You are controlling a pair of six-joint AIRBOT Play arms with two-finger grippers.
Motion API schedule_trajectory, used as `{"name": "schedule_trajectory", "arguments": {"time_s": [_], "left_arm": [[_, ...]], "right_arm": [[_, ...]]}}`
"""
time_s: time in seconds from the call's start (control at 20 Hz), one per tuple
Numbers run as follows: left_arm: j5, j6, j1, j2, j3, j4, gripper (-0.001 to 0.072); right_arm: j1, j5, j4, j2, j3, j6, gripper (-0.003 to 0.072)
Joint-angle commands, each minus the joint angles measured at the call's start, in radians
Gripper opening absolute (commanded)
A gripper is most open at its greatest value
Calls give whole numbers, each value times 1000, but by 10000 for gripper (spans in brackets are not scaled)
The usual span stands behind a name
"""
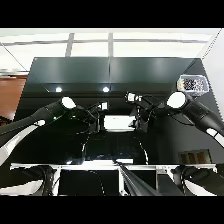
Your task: Fold the box and place the chain.
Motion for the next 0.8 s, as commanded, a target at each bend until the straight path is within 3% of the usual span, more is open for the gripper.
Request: {"name": "schedule_trajectory", "arguments": {"time_s": [0.0, 0.05, 0.1, 0.75], "left_arm": [[-4, 1, -1, -1, 0, 0, 392], [-4, 1, -1, -1, 0, 0, 391], [-4, 1, -1, -1, 0, 0, 391], [-8, 1, -1, -1, 0, 0, 391]], "right_arm": [[9, -7, 0, -2, -2, -24, 397], [9, -7, 0, -2, -2, -17, 211], [9, -7, 0, -2, -2, -2, 196], [8, -7, 0, 1, 6, 66, 195]]}}
